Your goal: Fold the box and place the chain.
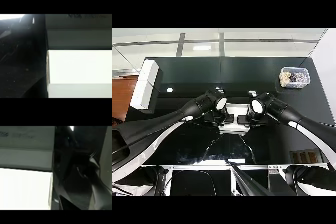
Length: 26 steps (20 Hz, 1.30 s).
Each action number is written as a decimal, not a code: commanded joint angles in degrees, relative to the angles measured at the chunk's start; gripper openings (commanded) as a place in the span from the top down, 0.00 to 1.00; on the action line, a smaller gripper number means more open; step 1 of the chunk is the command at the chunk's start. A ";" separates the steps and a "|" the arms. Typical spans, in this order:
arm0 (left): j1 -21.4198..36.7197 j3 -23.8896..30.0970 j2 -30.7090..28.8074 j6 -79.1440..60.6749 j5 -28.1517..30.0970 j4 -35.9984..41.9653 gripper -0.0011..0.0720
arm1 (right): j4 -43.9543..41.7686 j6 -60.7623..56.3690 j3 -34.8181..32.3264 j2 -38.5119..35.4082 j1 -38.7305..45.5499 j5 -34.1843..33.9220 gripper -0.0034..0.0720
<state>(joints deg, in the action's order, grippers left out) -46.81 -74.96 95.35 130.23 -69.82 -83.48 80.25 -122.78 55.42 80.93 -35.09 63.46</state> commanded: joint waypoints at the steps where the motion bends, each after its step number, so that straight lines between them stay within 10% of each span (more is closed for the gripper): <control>1: 0.04 -0.04 -0.04 0.02 0.33 0.24 0.95 | -1.11 0.00 0.04 0.02 -0.02 -0.37 0.68; 10: 0.04 -0.04 -0.04 0.02 0.37 0.24 0.95 | -1.73 -0.11 0.04 0.70 -0.02 -0.57 0.71; 12: 0.04 -0.04 -0.04 0.02 0.37 0.24 0.95 | -1.05 -0.28 0.04 0.81 -0.02 -0.48 0.94; 18: 0.04 -0.04 -0.04 0.02 0.37 0.24 0.95 | -0.72 -1.01 0.07 0.72 -0.02 -0.55 0.93; 20: 0.04 -0.04 -0.04 0.02 0.37 0.24 0.95 | -0.70 -0.98 0.68 0.55 -0.02 -0.50 0.50; 26: 0.04 -0.04 -0.04 0.02 0.37 0.24 0.95 | 5.99 3.78 6.08 -9.14 0.00 10.75 0.46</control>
<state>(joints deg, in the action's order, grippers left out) -46.78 -74.96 95.35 130.23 -69.45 -83.29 83.13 -121.73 59.20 76.93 -35.07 68.69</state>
